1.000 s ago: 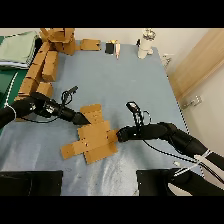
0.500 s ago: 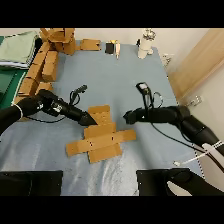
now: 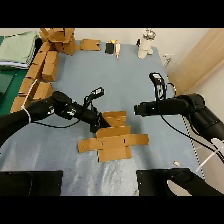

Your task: Fold the box.

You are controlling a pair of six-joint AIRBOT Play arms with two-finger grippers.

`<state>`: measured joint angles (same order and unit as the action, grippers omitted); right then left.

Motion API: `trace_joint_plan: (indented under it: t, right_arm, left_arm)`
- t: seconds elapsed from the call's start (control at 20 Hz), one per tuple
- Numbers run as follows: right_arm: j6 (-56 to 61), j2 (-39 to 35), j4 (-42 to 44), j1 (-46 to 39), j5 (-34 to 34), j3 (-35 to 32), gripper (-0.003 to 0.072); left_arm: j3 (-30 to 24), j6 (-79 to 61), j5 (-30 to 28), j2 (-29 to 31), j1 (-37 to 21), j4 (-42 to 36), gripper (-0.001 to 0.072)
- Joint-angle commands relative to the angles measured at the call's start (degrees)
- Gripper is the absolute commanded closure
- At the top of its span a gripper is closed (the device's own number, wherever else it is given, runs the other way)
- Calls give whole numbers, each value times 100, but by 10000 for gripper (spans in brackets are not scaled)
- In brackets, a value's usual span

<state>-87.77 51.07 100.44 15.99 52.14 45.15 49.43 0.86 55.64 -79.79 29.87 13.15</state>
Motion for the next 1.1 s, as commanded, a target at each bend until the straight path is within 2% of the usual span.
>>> trace_joint_plan:
  t: [0.0,0.15,0.3,0.5,0.75,0.95,1.05]
  right_arm:
    - [376,-81,-136,-15,-33,-361,684]
    - [396,-138,-153,-15,-291,-549,684]
    - [396,-138,-304,-15,-476,-557,684]
    - [396,-118,-481,-15,-557,-557,684]
    - [393,-114,-509,-15,-584,-560,685]
    - [393,-114,-509,-15,-752,-560,684]
    - [393,-114,-507,-15,-828,-560,684]
  left_arm:
    - [-295,-892,-826,431,317,-125,698]
    - [-831,-1582,-1449,699,599,-407,698]
    - [-1054,-1788,-1663,693,922,-407,698]
    - [-1075,-1799,-1805,691,1198,-402,698]
    - [-1172,-1801,-1958,693,1193,-420,698]
    - [-970,-2194,-2415,822,1180,-560,698]
    - [-841,-2402,-2330,848,1084,-909,698]
